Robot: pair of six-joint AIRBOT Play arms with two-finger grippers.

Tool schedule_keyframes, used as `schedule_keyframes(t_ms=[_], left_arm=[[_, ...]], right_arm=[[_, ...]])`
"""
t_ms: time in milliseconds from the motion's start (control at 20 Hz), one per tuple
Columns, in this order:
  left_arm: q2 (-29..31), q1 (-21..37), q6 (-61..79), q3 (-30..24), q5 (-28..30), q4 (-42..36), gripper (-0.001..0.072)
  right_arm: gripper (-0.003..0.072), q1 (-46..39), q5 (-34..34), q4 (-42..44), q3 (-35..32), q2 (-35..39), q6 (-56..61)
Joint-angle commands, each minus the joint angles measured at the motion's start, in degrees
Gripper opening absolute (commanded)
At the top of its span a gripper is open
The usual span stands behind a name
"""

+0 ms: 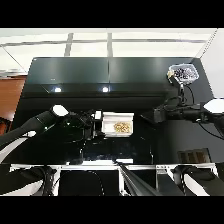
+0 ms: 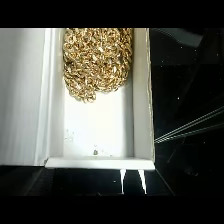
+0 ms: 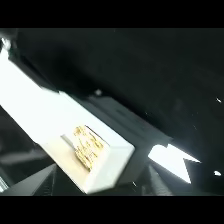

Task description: Fold the box and place the chain.

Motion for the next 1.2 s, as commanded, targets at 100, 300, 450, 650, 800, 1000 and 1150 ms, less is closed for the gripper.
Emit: schedule_keyframes(t_ms=[100, 300, 450, 650, 800, 1000, 1150], left_arm=[[0.0, -0.1, 0.0, 0.0, 0.2, 0.1, 0.0267], [0.0, -0.1, 0.0, 0.0, 0.2, 0.1, 0.0267], [0.0, -0.1, 0.0, 0.0, 0.2, 0.1, 0.0267], [0.0, -0.1, 0.0, 0.0, 0.3, 0.1, 0.0267], [0.0, -0.1, -0.3, 0.0, 0.7, 0.1, 0.0268], [0.0, -0.1, -0.3, 0.0, 0.7, 0.1, 0.0267], [0.0, -0.1, -0.3, 0.0, 0.7, 0.1, 0.0267]], right_arm=[[0.0712, 10.0, -19.7, 4.9, 0.2, -1.7, 8.8], [0.071, 15.0, -20.2, 3.7, 1.0, -7.7, 5.9], [0.0703, 16.1, -15.1, 0.3, 1.1, -8.2, -7.7], [0.0704, 16.1, -7.9, -0.5, 3.5, -8.2, -32.5], [0.0704, 17.8, -7.2, -8.9, 5.7, -8.2, -34.1], [0.0703, 20.5, -6.8, -9.5, 5.7, -8.9, -36.9], [0.0703, 21.3, -6.9, -9.3, 5.7, -10.3, -37.5]])
